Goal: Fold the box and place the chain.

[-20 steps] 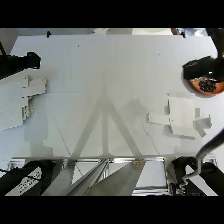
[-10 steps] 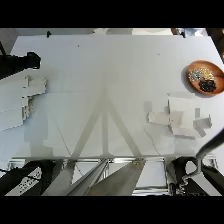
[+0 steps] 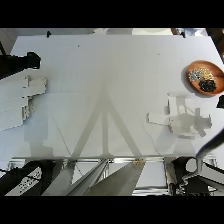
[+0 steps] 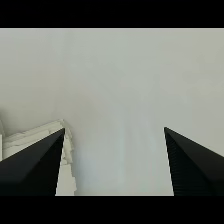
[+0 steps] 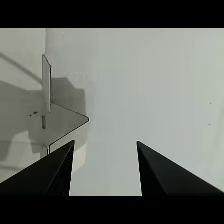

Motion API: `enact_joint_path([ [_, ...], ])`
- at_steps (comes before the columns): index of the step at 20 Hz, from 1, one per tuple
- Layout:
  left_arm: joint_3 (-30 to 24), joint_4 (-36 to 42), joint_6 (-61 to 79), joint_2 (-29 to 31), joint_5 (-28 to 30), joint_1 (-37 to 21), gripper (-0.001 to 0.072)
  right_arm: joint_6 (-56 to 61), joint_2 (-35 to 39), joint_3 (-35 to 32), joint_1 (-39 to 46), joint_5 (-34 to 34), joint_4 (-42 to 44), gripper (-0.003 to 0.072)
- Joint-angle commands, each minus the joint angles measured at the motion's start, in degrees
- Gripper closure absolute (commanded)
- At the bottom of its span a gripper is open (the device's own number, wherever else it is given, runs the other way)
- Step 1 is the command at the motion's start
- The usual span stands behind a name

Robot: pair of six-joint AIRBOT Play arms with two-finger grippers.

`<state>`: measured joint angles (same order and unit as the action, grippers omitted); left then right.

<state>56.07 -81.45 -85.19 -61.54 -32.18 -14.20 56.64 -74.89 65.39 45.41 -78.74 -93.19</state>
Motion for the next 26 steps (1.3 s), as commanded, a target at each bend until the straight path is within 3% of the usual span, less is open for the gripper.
enact_joint_path([
  [1,0.04,-0.02,0.02,-0.04,0.00,0.00,0.0012,-2.03,-4.15,0.04,0.61,-3.96,0.24,0.0237],
  [7,0.04,-0.02,0.00,-0.04,0.02,0.00,0.0012,-1.18,-4.76,-1.60,0.59,-4.87,4.09,0.0160],
  [15,0.04,-0.02,0.02,-0.04,0.00,0.00,0.0012,-1.18,-4.74,-1.60,-5.22,-3.69,6.03,0.0160],
  [21,0.04,-0.02,0.00,-0.04,0.00,0.00,0.0012,3.02,-4.76,-1.60,-6.49,-4.11,-5.95,0.0161],
  [26,0.04,-0.02,0.02,-0.04,0.00,0.00,0.0012,3.37,-4.76,-2.84,-3.52,-5.09,-4.33,0.0162],
])
